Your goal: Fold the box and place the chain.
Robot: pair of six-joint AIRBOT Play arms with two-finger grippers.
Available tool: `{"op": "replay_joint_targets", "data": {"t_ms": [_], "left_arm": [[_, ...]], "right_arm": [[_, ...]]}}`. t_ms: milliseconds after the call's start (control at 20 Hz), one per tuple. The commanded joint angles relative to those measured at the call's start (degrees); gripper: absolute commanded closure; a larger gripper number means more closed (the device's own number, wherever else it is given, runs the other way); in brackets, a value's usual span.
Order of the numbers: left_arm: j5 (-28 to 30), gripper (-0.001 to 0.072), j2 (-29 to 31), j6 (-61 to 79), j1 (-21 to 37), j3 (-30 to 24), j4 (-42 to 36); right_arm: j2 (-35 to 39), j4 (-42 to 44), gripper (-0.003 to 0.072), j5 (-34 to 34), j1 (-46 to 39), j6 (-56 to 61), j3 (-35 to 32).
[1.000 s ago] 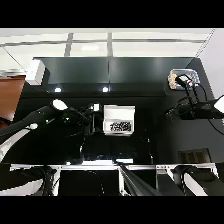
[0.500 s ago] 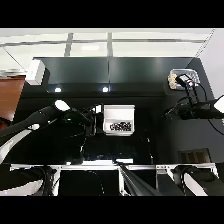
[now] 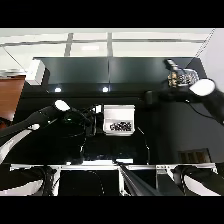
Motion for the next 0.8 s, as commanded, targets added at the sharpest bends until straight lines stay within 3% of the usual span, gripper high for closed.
{"op": "replay_joint_targets", "data": {"t_ms": [0, 150, 350, 600, 750], "left_arm": [[0.0, 0.0362, 0.0, 0.0, 0.0, 0.0, 0.0], [0.0, 0.0362, 0.0, 0.0, 0.0, 0.0, 0.0], [0.0, 0.0361, 0.0, 0.0, 0.0, 0.0, 0.0], [0.0, 0.0362, 0.0, 0.0, 0.0, 0.0, 0.0], [0.0, 0.0361, 0.0, 0.0, 0.0, 0.0, 0.0]], "right_arm": [[-10.5, 2.6, 0.0036, 2.6, 5.3, -12.9, 5.3], [-8.3, 1.8, 0.0035, 14.0, 6.1, -32.3, 5.6], [-3.7, -3.0, 0.0035, 19.1, 6.3, -35.1, 5.2], [-3.9, -2.6, 0.0035, 12.7, 11.2, -40.4, 0.5], [-4.0, -2.7, 0.0036, 12.2, 12.2, -41.9, 0.3]]}}
